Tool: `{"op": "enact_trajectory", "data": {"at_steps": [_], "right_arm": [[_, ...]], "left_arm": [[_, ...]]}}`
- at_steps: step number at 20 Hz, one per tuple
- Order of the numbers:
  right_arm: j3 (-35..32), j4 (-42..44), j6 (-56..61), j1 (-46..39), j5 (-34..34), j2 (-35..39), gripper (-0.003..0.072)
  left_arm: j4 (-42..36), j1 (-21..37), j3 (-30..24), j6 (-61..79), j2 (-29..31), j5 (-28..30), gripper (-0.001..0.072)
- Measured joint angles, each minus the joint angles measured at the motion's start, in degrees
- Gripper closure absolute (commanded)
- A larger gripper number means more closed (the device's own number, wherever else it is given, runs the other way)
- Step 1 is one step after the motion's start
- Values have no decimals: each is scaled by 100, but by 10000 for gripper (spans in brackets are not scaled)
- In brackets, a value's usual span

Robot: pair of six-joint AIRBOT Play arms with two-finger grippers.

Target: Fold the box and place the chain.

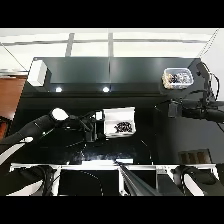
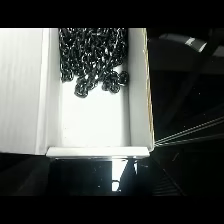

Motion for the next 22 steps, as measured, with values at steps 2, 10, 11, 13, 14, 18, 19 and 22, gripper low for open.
{"op": "enact_trajectory", "data": {"at_steps": [2,10,11,13,14,18,19,22], "right_arm": [[0,0,0,0,0,0,269],[0,-293,0,0,-7,0,269],[0,-317,2,0,-15,0,269],[0,-367,2,0,-33,2,269],[0,-409,2,0,-50,0,268],[0,-658,2,0,-125,0,-34],[0,-721,-13,0,-144,0,-34],[0,-772,-31,33,-332,-42,-34]], "left_arm": [[-2,-55,0,0,2,-9,0],[-31,-304,0,-210,2,529,2],[-87,-315,0,-243,2,557,3],[-212,-323,0,-267,-9,654,11],[-243,-328,0,-282,-22,658,55],[-278,-332,2,-302,-55,629,424],[-273,-332,2,-302,-59,605,423],[-232,-332,2,-304,-66,507,423]]}}
